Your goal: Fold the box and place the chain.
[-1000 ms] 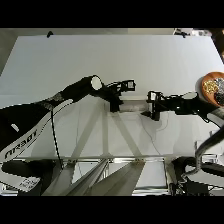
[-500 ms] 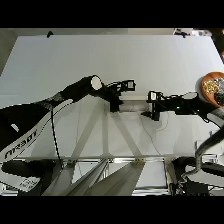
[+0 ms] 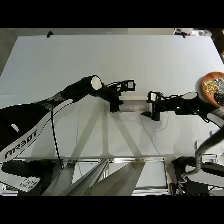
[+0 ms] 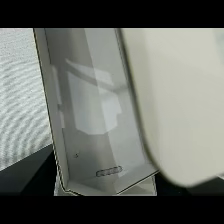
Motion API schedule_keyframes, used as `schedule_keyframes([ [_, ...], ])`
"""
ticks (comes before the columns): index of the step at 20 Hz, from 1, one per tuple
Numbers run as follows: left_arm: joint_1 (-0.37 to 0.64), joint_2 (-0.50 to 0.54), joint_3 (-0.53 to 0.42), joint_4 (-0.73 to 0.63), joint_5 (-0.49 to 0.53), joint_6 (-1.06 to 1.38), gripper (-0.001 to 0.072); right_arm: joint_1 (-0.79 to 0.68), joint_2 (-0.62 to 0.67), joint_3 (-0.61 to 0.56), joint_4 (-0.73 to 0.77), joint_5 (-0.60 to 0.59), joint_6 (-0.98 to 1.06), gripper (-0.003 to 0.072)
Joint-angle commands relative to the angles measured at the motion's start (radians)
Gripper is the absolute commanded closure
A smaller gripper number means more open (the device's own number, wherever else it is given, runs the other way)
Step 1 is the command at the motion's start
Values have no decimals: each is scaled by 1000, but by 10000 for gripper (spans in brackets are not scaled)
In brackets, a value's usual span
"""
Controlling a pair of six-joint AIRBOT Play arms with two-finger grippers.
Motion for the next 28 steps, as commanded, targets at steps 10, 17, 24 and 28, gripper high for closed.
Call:
schedule_keyframes([
  [10, -1, 0, 0, 0, 0, 0, 699, 2, 0, -1, -19, -8, 0, 146],
  [17, -1, 0, 0, 0, 0, 0, 699, 12, 0, -1, -58, -13, 0, 159],
  [24, 0, 0, 0, 0, 0, 0, 699, 12, 0, 0, -75, -15, 0, 295],
  [28, -1, 0, 0, 0, 0, 0, 699, 12, 0, -1, -67, -13, 0, 287],
])
